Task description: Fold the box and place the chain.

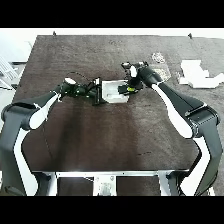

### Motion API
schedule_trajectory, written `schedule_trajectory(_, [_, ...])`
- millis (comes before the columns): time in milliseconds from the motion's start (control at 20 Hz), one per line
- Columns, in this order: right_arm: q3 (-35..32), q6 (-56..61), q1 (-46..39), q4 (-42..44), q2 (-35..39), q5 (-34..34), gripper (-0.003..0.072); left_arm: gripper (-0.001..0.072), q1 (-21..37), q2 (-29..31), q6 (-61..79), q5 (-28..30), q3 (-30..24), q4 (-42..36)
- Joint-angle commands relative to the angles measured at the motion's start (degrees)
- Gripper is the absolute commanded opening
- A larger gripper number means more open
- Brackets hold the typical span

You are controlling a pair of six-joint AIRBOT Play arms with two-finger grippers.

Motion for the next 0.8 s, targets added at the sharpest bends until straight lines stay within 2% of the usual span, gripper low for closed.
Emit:
schedule_trajectory(0, [1.09,2.34,0.57,-0.09,-0.59,-0.04,0.0305,0.0351,0.00,-0.02,0.00,-0.07,0.04,0.02])
schedule_trajectory(200, [1.09,5.40,0.96,0.00,-0.61,1.05,0.0258,0.0351,0.00,-0.02,0.00,-0.02,0.04,0.02])
schedule_trajectory(250, [1.09,5.40,0.96,0.13,-0.61,1.31,0.0189,0.0351,0.00,-0.02,0.00,-0.02,0.04,0.02])
schedule_trajectory(450, [1.09,7.13,0.94,0.13,-0.61,2.32,0.0118,0.0351,0.00,-0.02,0.00,0.00,0.04,0.02])
schedule_trajectory(550, [1.07,7.93,0.94,0.11,-0.63,2.34,0.0019,0.0351,0.00,-0.02,0.00,-0.02,0.04,0.02])
schedule_trajectory(750, [1.09,8.15,0.94,0.09,-0.59,2.73,0.0010,0.0351,0.00,-0.02,0.00,0.00,0.04,0.02])
